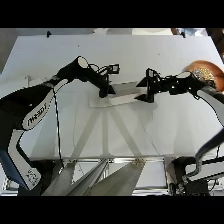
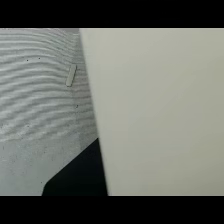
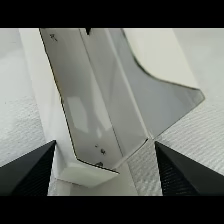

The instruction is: Fold the box and place the chain.

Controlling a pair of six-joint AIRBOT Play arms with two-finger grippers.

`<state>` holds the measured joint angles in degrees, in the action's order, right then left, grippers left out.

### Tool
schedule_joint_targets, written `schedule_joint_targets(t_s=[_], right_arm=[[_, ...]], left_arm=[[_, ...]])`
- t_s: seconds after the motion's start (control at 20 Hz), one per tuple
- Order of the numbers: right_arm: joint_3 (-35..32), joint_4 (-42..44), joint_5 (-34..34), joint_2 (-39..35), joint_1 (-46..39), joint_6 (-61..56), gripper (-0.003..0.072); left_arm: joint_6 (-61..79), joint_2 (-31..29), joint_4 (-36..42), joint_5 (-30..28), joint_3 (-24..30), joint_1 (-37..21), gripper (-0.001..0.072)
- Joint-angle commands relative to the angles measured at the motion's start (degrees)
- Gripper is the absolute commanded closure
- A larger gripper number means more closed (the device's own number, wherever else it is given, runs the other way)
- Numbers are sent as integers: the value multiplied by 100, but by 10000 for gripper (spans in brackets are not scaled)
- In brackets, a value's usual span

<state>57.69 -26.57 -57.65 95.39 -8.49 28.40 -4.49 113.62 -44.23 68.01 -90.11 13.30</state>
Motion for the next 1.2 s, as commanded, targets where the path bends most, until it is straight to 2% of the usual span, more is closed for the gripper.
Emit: schedule_joint_targets(t_s=[0.0, 0.35, 0.6, 0.95, 1.15], right_arm=[[46, 4, -17, 111, -2, 17, -7], [46, 13, 4, 149, 22, 367, -7], [46, 315, -15, 350, 155, 533, -7], [46, 254, -459, 374, 201, 507, -7], [44, 177, -437, 374, 256, 470, -7]], left_arm=[[0, 0, -2, -2, 0, 0, 698], [0, 0, -2, -2, 0, 0, 698], [0, 0, -2, -4, 0, 0, 698], [0, 0, -2, -4, 0, 0, 698], [0, 0, -2, -4, 0, 0, 698]])
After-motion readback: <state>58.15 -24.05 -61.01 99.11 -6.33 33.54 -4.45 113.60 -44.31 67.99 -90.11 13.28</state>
